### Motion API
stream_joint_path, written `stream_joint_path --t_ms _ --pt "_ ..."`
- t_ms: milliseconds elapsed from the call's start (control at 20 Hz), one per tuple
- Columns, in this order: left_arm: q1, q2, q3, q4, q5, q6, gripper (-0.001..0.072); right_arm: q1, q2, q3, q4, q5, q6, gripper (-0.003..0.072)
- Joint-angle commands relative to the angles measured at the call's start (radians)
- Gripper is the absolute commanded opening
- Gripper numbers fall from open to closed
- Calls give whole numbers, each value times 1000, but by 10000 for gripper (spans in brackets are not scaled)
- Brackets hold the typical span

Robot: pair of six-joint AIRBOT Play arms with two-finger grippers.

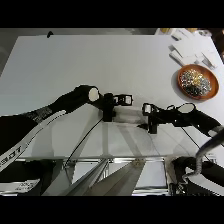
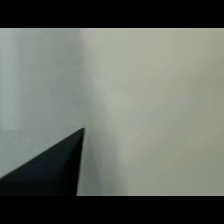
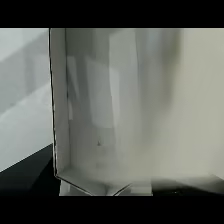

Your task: Fold the box and place the chain.

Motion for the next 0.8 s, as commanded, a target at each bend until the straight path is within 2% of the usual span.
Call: stream_joint_path --t_ms 0,200,450,500,600,700,750 --pt "2 20 0 16 -6 3 477 0 0 0 0 -3 2 395" --pt "3 80 0 103 -49 2 503 0 0 0 0 -3 2 395" --pt "3 194 0 264 -204 -132 499 0 0 0 0 -3 2 395" --pt "3 226 0 297 -238 -168 466 0 0 1 0 -3 2 395" --pt "1 289 0 318 -301 -243 280 0 0 0 0 -3 2 395" --pt "-13 338 0 257 -381 -266 8 0 0 0 0 -3 2 395" --pt "-29 346 0 213 -415 -269 4 0 0 0 0 -3 2 395"
